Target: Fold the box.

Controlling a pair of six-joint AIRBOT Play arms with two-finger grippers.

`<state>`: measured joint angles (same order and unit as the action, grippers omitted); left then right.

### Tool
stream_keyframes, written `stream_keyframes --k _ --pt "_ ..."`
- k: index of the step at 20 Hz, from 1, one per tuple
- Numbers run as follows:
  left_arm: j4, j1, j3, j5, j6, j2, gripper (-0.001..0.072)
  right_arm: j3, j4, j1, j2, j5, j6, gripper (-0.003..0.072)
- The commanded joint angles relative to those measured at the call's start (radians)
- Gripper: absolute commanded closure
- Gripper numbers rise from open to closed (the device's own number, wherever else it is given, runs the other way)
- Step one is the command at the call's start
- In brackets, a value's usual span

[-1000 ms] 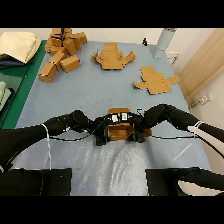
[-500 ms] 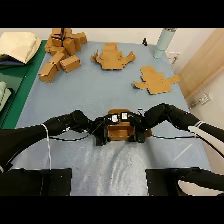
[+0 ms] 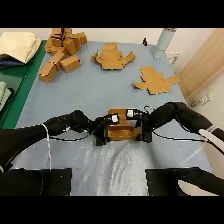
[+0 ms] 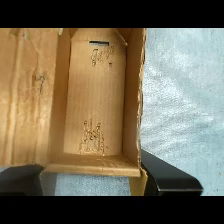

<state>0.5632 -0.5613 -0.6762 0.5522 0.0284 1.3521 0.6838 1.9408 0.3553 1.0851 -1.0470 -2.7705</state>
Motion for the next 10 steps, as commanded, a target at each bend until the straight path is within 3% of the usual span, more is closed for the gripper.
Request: stream_keyframes --k 1,4,7,10 --pt "0.000 0.001 0.000 -0.001 0.000 0.000 0.0179 0.004 -0.021 -0.007 -0.156 -0.060 0.051 -0.0034" --pt "0.000 0.001 0.000 -0.001 0.000 0.000 0.0179 0.002 0.069 -0.007 -0.318 -0.062 0.148 -0.0034" --pt "0.000 0.001 0.000 -0.001 0.000 0.000 0.0179 0.002 0.129 -0.006 -0.393 -0.041 0.553 -0.0034" --pt "0.000 0.001 0.000 -0.001 0.000 0.000 0.0180 -0.013 0.129 -0.006 -0.383 -0.041 0.987 -0.0034"
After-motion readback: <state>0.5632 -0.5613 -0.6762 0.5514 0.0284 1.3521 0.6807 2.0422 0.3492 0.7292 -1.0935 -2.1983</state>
